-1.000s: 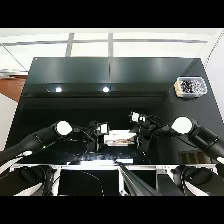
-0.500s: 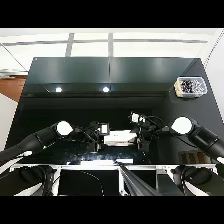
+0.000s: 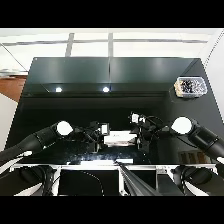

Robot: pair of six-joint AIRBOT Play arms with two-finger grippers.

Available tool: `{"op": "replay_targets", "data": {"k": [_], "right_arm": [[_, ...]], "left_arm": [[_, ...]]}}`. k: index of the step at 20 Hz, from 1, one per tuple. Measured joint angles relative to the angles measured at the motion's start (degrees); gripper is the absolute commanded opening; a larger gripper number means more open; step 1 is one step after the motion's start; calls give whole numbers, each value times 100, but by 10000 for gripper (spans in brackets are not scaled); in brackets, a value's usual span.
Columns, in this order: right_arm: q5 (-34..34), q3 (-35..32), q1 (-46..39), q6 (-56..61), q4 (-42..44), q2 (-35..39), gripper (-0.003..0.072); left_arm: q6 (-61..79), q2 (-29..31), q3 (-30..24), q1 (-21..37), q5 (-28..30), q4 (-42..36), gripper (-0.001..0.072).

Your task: Fold the box and place the chain.

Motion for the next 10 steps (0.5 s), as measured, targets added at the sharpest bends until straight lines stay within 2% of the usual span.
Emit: {"op": "replay_targets", "data": {"k": [10], "right_arm": [[28,4,0,101,0,0,391]], "left_arm": [[-2,0,0,0,-7,-2,349]]}}
